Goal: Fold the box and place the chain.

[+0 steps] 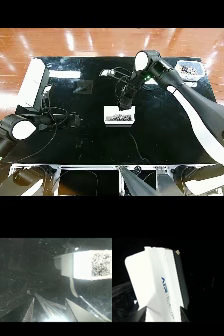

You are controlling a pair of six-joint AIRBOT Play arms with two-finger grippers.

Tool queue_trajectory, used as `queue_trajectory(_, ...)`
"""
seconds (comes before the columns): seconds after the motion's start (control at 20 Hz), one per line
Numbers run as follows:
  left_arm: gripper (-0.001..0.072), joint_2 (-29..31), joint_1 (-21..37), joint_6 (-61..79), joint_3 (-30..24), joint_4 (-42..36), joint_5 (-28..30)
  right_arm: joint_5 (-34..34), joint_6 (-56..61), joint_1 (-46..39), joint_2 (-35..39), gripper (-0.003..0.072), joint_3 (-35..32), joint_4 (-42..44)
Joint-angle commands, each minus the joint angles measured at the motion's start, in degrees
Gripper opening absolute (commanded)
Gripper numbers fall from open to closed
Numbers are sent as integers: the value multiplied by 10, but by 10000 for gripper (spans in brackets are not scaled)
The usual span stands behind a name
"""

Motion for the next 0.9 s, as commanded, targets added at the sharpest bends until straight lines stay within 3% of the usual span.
queue_trajectory(0.0,508,0,0,0,0,-1,-1,7,0,2,-5,470,0,3)
queue_trajectory(0.05,508,0,0,0,0,-2,-2,14,0,2,-5,469,0,10)
queue_trajectory(0.15,508,0,0,0,0,-2,-1,30,-1,2,-5,216,0,25)
queue_trajectory(0.85,508,0,-8,0,0,-7,-1,33,10,20,-5,220,-5,5)
